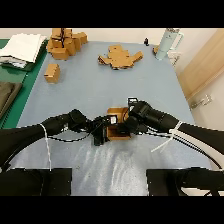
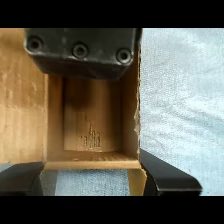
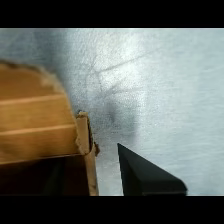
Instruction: Fold the box.
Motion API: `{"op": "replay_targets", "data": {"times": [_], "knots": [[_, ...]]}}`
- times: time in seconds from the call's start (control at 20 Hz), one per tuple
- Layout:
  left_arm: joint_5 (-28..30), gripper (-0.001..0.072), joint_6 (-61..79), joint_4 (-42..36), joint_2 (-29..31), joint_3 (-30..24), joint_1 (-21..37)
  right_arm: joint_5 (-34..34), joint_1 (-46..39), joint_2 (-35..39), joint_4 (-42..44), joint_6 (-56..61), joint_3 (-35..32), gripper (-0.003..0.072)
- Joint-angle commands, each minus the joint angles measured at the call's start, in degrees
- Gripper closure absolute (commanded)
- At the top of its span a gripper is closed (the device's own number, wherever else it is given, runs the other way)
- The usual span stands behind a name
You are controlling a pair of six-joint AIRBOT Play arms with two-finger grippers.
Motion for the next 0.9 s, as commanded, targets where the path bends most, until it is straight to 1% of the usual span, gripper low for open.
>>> {"op": "replay_targets", "data": {"times": [0.0,0.1,0.15,0.2,0.25,0.6,0.65,0.7,0.75,0.8,0.85], "knots": [[0.0,0.0246,0.2,0.0,0.0,0.0,0.0,0.0,0.0,0.0,0.2,-0.6,0.0,0.0209],[0.0,0.0246,0.2,0.0,0.0,0.0,0.0,0.1,0.0,0.0,0.0,-0.6,0.0,0.0212],[0.0,0.0246,0.2,0.0,0.0,0.0,0.0,0.1,0.0,0.0,0.0,-0.6,0.0,0.0243],[0.0,0.0247,0.2,0.0,0.0,0.0,0.0,0.1,0.0,0.0,0.0,-0.6,0.0,0.0330],[0.0,0.0246,0.2,0.0,0.0,0.0,0.0,0.1,0.0,0.0,0.0,-0.6,0.0,0.0397],[0.0,0.0246,0.2,0.0,0.0,0.0,0.0,0.1,0.1,-2.7,1.0,-0.7,0.0,0.0404],[0.0,0.0246,0.2,0.0,0.0,0.0,0.0,0.1,0.1,-2.6,1.0,-0.7,0.1,0.0418],[0.0,0.0246,0.2,0.0,0.0,0.0,0.0,0.1,0.1,-2.6,0.9,-0.8,0.2,0.0559],[0.0,0.0246,0.2,0.0,0.0,0.0,0.0,0.1,0.1,-2.6,0.8,-1.0,0.2,0.0625],[0.0,0.0246,0.2,0.0,0.0,0.0,0.0,0.1,0.1,-2.6,0.8,-1.3,0.2,0.0682],[0.0,0.0246,0.2,0.0,0.0,0.0,0.0,0.1,0.1,-2.6,0.9,-1.7,0.2,0.0683]]}}
